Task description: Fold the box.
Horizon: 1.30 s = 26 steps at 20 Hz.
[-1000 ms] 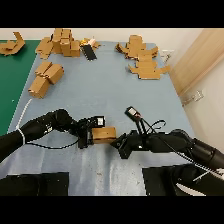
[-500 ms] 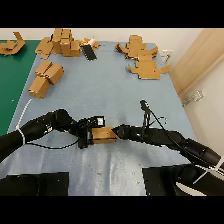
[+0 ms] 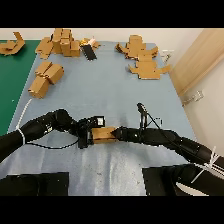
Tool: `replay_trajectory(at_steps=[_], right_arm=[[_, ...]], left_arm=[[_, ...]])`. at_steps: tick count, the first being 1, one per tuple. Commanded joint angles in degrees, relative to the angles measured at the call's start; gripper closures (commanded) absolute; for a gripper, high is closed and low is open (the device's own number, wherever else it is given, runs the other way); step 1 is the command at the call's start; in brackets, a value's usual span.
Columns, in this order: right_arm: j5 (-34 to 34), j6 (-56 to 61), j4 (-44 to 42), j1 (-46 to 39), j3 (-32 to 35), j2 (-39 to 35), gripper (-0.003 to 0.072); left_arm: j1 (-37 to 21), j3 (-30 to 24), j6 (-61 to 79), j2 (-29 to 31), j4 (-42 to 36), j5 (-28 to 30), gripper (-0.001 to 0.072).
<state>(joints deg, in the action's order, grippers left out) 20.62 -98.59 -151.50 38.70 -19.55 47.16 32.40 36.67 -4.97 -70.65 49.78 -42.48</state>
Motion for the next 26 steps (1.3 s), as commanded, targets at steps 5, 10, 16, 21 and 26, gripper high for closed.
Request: replay_trajectory(at_steps=[5,10,16,21,26], right_arm=[[1.14,0.00,0.22,0.02,0.04,2.58,0.0680],[1.31,0.02,0.24,0.02,0.04,3.26,0.0680],[2.19,0.04,0.07,0.02,-1.60,1.79,0.0680],[1.01,1.14,0.15,4.61,-3.23,2.45,0.0680],[-3.67,1.92,0.02,7.85,-3.72,6.34,0.0680]], left_arm=[[0.02,0.04,0.00,0.00,0.00,0.02,0.0444],[0.02,0.04,0.00,0.00,0.00,0.02,0.0444],[0.02,0.04,0.00,0.00,0.00,0.02,0.0444],[0.02,0.04,0.00,0.00,0.00,0.04,0.0444],[0.02,0.04,0.00,0.00,-0.02,0.02,0.0444]])
